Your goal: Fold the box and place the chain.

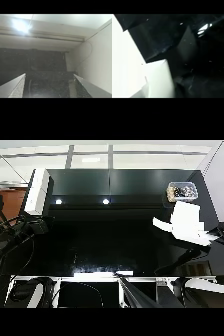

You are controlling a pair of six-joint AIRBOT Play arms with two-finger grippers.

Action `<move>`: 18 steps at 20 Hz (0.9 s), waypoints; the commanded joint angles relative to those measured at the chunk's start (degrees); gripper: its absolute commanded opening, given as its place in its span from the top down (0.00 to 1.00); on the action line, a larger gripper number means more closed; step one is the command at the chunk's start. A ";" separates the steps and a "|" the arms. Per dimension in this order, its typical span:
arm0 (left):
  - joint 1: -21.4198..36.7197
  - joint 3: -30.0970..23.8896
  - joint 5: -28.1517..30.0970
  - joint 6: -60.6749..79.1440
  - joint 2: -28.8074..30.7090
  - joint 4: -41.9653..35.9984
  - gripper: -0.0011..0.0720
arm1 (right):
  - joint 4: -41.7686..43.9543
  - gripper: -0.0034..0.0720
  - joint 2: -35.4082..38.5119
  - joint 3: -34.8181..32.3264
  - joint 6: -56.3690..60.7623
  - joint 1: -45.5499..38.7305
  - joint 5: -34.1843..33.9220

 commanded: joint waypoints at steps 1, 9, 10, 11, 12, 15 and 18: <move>-0.02 -0.02 0.00 0.02 -0.11 -0.11 0.02 | 3.65 0.75 -1.09 0.39 -6.25 0.09 1.92; -0.02 -0.02 -0.07 0.02 -0.11 -2.27 0.02 | 17.44 0.92 0.11 0.31 -17.90 0.11 16.61; -0.02 -0.02 -0.07 0.02 -0.11 -2.97 0.02 | 18.75 0.92 0.83 -0.07 -17.88 0.11 17.09; -0.02 -0.02 -0.15 0.02 -0.11 -3.85 0.02 | 20.02 0.92 1.84 -0.81 -17.90 0.33 17.11; -0.02 -0.02 -0.28 0.04 -0.11 -4.48 0.02 | 20.46 0.92 2.64 -1.57 -17.90 0.96 17.09; -0.02 -0.02 -2.49 0.07 -0.11 -4.76 0.02 | 20.76 0.92 5.44 -5.55 -17.90 5.84 15.52; -0.04 -0.02 -5.44 0.07 -0.15 -4.76 0.02 | 21.86 0.92 6.95 -9.01 -18.14 14.12 14.71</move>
